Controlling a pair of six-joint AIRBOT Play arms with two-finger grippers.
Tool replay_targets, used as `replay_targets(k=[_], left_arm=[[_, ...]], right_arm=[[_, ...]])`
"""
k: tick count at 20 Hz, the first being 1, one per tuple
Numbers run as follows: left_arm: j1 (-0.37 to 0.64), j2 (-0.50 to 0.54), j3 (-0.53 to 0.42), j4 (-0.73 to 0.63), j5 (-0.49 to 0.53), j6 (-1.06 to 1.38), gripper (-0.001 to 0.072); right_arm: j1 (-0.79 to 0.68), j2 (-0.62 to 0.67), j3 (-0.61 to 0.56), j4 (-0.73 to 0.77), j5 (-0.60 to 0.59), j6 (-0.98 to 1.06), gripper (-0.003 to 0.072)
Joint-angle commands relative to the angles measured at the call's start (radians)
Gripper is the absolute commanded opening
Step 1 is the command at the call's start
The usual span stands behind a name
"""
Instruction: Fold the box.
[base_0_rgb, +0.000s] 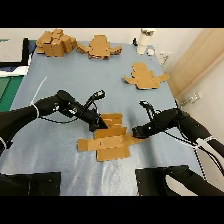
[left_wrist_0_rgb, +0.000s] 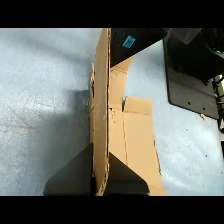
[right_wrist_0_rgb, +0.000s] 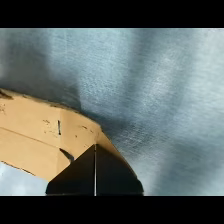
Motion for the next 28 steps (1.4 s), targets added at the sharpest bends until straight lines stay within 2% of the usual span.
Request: replay_targets(k=[1,6,11,18,28], left_arm=[[-0.003,0.001,-0.005,-0.035,0.0,0.016,0.0011],[-0.003,0.001,-0.005,-0.039,-0.025,0.016,0.0011],[-0.018,0.001,-0.005,-0.029,-0.023,0.016,0.0011],[-0.064,0.001,-0.014,-0.002,0.048,0.015,0.0011],[-0.066,0.001,-0.026,-0.003,0.0,0.0,0.0011]], right_arm=[[0.001,-0.021,-0.002,-0.024,0.024,0.007,0.0003],[0.001,-0.071,-0.003,-0.038,0.04,0.007,0.0003],[0.001,-0.031,0.001,-0.023,0.043,0.007,0.0003],[0.001,-0.01,0.001,0.066,0.02,0.003,0.0003],[0.001,0.045,0.002,0.064,0.073,0.003,0.0003]])
